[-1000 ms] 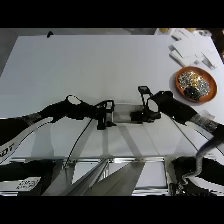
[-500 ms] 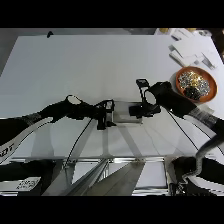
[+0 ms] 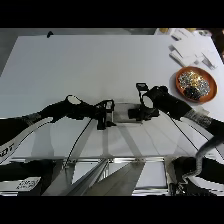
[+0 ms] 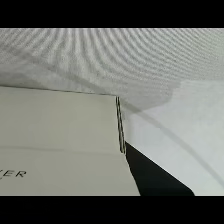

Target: Fold the box and place the chain.

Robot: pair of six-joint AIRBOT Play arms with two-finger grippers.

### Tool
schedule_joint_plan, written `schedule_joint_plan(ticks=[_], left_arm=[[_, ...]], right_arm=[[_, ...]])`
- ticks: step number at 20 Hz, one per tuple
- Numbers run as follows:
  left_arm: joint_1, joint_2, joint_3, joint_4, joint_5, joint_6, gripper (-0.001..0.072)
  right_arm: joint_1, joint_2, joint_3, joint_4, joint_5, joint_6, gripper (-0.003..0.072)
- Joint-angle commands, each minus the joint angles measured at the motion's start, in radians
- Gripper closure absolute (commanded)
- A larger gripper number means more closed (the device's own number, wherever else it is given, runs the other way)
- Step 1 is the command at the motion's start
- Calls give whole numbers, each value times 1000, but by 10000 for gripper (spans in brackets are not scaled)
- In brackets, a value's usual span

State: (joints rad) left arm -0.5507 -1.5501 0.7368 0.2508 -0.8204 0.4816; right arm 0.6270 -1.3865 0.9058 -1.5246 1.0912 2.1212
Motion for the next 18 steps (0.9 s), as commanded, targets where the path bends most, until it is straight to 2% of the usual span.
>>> schedule_joint_plan(ticks=[1, 2, 3, 5, 6, 7, 8, 11, 14, 15, 16, 17, 18], left_arm=[[0, 0, 0, 0, 0, 1, 502], [0, 0, 0, 0, 0, 1, 502], [0, 0, 0, 0, 0, 1, 502], [0, 0, 0, 0, 0, 1, 502], [0, 0, 0, 0, 0, 1, 502], [0, 0, 0, 0, 0, 0, 502], [0, 0, 0, 0, 1, 1, 502], [0, 0, 0, 0, 0, 0, 502], [0, 0, 0, 0, 0, 1, 502], [0, 0, 0, 0, 0, 1, 502], [0, 0, 0, 0, -1, 1, 502], [0, 0, 0, 0, -1, 1, 502], [0, 0, 0, 0, -2, 0, 502]], right_arm=[[3, -4, -9, 3, -30, 2, 595], [3, -5, -11, 3, -31, 2, 615], [3, -6, -11, 2, -30, -1, 665], [3, -6, -11, 3, -30, -2, 665], [4, -6, -11, 3, -29, -5, 636], [3, -5, -11, 3, -22, -10, 537], [3, 1, -11, 2, -3, -24, 505], [3, 62, -10, -3, 6, -116, 506], [0, 165, 4, -29, 85, -250, 503], [-8, 196, 18, -25, 122, -298, 478], [-26, 229, 39, -24, 152, -337, 380], [-50, 254, 68, -25, 168, -378, 348], [-87, 274, 111, -26, 177, -406, 353]])
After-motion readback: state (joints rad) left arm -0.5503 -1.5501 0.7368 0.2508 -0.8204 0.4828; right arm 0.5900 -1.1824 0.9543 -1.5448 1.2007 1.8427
